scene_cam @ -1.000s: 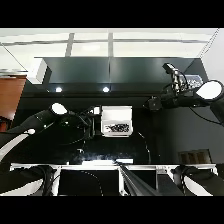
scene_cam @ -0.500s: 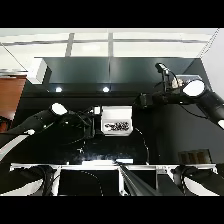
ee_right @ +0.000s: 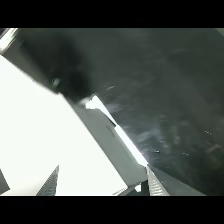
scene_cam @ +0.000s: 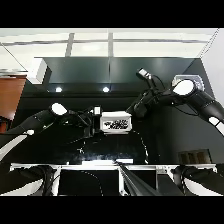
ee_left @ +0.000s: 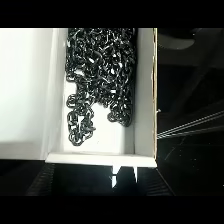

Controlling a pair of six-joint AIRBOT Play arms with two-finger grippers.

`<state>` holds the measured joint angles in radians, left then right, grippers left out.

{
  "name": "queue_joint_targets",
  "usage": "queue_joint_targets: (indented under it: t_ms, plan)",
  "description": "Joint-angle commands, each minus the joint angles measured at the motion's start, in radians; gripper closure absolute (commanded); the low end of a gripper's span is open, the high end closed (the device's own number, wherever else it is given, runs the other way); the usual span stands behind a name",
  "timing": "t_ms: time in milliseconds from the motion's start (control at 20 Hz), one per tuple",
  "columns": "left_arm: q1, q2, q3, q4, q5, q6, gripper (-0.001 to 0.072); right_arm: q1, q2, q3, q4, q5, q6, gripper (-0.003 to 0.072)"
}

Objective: Fold the box and place the chain.

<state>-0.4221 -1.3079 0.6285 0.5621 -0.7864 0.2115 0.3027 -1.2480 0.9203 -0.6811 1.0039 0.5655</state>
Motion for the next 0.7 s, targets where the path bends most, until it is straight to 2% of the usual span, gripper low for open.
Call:
queue_joint_targets:
  t_ms: [0,200,650]
  plan:
    - [0.000,0.001,0.001,0.003,0.000,0.002,0.0311,0.017,-0.002,0.001,-0.019,0.092,-0.238,0.0048]
    - [0.000,0.001,0.001,0.003,-0.003,0.002,0.0311,0.023,-0.002,-0.005,-0.038,0.162,-0.280,0.0048]
    - [0.000,0.001,0.001,0.003,-0.003,0.002,0.0311,0.148,-0.003,-0.037,-0.080,0.020,-0.384,0.0049]
